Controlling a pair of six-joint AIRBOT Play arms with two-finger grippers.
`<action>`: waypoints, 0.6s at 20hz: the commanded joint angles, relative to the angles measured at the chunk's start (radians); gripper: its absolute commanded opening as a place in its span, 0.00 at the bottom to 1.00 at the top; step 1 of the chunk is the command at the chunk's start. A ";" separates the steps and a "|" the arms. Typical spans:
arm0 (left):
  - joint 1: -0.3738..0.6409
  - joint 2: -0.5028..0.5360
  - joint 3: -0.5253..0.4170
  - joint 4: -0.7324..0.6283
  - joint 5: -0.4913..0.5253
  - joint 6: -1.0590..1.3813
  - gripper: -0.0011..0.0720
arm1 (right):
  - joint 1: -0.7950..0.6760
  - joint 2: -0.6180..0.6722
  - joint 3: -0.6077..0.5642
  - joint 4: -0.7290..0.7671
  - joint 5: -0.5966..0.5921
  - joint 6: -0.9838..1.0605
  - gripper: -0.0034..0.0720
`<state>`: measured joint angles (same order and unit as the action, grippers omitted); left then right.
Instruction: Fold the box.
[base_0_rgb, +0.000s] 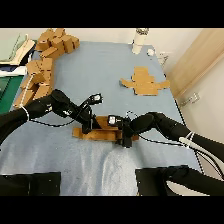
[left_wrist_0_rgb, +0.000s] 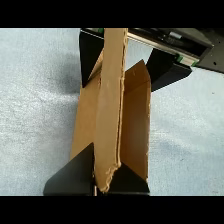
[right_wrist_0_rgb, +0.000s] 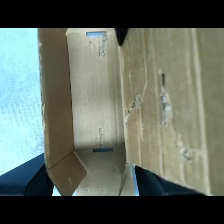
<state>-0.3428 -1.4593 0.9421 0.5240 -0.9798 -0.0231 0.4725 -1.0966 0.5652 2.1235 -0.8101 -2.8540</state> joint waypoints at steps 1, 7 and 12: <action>0.000 0.000 0.000 0.000 0.001 0.000 0.03 | 0.001 0.001 0.001 -0.003 -0.003 0.008 0.99; 0.000 0.000 0.000 0.000 0.001 0.000 0.03 | 0.002 0.000 0.001 -0.002 0.009 0.008 0.99; 0.000 0.000 0.000 -0.035 0.003 0.002 0.03 | 0.001 0.001 0.001 -0.002 0.026 0.008 0.97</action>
<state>-0.3428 -1.4593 0.9424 0.5171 -0.9771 -0.0216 0.4728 -1.0966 0.5652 2.1204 -0.8009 -2.8460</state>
